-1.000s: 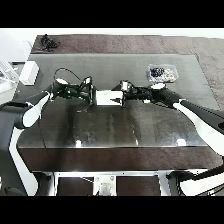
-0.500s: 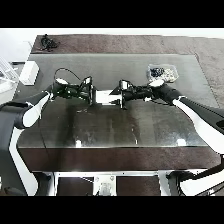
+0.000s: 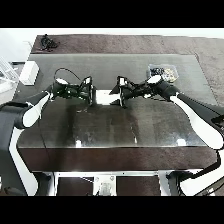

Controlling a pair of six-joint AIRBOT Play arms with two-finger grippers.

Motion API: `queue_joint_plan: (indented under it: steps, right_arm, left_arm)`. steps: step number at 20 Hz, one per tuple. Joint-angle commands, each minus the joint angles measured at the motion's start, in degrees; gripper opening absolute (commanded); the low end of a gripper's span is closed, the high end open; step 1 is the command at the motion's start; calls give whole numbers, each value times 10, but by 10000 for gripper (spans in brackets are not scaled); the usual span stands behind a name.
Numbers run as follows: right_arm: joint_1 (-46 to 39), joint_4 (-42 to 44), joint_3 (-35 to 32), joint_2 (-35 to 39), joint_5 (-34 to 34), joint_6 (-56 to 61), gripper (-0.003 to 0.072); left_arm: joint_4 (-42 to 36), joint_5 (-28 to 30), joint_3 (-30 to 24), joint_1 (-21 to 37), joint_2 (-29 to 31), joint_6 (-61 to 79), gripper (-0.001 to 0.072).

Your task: Fold the box and place the chain.

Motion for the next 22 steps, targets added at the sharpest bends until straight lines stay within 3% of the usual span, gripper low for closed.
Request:
queue_joint_plan:
  steps: [1, 13, 16, 22]
  right_arm:
    - [0, -1, 4, -2, -32, 3, 568]
    - [-5, 10, 21, 9, -22, -1, 568]
    - [-20, 33, 23, 11, 37, 3, 568]
    - [-43, 74, 44, 14, 64, 4, 568]
  left_arm:
    - [0, 0, 0, 0, 0, 1, 308]
    - [0, 0, 0, 0, 0, 1, 308]
    - [0, 0, 0, 0, 0, 1, 309]
    - [0, 0, 0, 0, 0, 1, 309]
